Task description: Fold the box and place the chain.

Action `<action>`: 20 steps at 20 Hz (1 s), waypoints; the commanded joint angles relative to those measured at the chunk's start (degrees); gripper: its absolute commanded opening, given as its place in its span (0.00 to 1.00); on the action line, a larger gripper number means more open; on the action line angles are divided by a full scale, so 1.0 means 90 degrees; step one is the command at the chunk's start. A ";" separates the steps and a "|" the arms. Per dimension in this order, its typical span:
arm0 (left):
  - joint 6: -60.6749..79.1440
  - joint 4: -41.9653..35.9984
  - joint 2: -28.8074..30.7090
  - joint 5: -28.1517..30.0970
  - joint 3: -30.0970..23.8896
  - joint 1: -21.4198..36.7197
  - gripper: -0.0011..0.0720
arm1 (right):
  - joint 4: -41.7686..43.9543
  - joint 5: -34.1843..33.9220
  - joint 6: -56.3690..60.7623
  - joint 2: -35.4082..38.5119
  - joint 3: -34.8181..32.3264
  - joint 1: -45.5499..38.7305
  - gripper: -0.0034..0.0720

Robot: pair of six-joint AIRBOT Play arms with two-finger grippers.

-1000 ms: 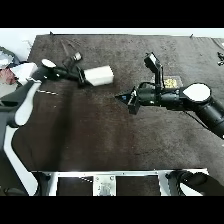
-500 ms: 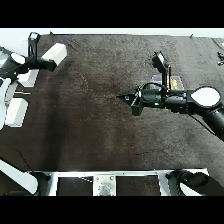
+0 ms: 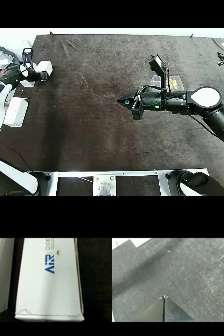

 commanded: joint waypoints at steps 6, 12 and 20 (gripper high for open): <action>-0.0384 0.0447 -0.0138 -0.0279 -0.0049 0.0102 0.54 | -0.0087 0.0204 0.0049 0.0005 -0.0002 0.0000 0.02; -0.0393 0.0452 -0.0046 -0.0202 -0.0041 0.0102 1.00 | -0.0085 0.0347 0.0100 0.0032 -0.0002 0.0000 0.02; -0.0393 0.0580 0.1569 -0.0454 -0.0029 0.0102 1.00 | -0.1175 -0.0160 0.1331 0.1479 0.0000 -0.0005 0.02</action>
